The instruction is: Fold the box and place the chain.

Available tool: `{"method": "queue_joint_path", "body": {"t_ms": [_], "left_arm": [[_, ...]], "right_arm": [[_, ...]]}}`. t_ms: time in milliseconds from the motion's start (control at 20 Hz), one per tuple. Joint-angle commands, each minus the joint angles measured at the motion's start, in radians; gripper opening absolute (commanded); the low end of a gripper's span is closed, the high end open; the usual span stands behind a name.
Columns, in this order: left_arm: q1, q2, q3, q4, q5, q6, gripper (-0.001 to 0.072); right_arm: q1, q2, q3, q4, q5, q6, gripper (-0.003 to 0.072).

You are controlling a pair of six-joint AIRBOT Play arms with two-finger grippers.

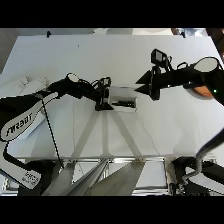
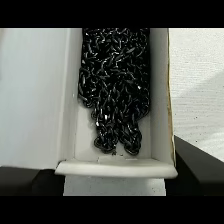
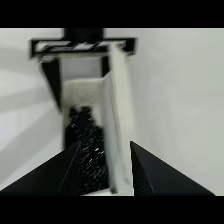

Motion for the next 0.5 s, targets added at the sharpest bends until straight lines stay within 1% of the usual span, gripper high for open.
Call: {"method": "queue_joint_path", "body": {"t_ms": [0,100,250,350,450], "left_arm": [[0.000,0.000,0.000,0.000,0.000,0.000,0.0279],[0.000,0.000,0.000,0.000,0.000,0.000,0.0279],[0.000,0.000,0.000,0.000,0.000,0.000,0.0279],[0.000,0.000,0.000,0.000,0.000,0.000,0.0279],[0.000,0.000,0.000,0.000,0.000,0.000,0.0279]], "right_arm": [[0.000,-0.014,0.000,0.023,-0.190,0.224,0.0287],[0.000,-0.057,0.000,0.031,-0.211,0.319,0.0286],[0.000,-0.167,0.000,0.035,-0.180,0.464,0.0286],[0.000,-0.238,0.000,0.042,-0.102,0.499,0.0286],[0.000,-0.277,0.000,0.044,0.036,0.473,0.0286]]}}
